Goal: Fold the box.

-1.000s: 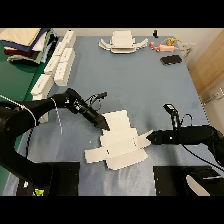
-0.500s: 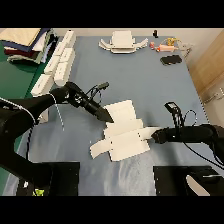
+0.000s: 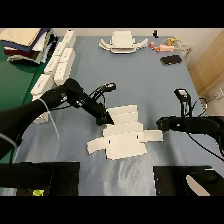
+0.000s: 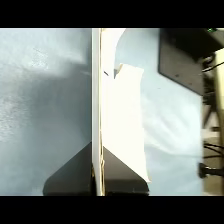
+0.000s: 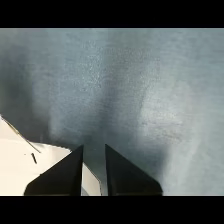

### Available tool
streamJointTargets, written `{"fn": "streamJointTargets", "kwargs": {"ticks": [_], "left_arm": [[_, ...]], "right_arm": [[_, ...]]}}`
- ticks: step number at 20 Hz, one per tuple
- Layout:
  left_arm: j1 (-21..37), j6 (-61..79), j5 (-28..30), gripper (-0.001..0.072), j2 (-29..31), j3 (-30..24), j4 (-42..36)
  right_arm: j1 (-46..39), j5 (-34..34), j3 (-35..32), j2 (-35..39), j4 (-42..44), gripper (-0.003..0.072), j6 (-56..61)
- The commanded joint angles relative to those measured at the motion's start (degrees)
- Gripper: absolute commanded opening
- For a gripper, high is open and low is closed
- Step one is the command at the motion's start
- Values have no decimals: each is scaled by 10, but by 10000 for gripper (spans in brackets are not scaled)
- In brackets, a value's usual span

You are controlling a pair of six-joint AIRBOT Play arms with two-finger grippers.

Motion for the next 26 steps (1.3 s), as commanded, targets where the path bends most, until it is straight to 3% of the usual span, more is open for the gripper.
{"fn": "streamJointTargets", "kwargs": {"ticks": [1,5,8,17,26], "left_arm": [[-44,45,152,6,92,-73,15],[-106,88,273,6,202,-165,17],[-148,124,339,9,239,-212,18],[-162,141,334,12,192,-220,31],[-162,141,272,12,183,-220,33]], "right_arm": [[0,6,20,0,-5,227,28],[0,12,20,0,-5,227,38],[0,14,20,0,-5,227,45],[0,13,20,0,2,226,54],[0,13,20,0,10,226,54]]}}
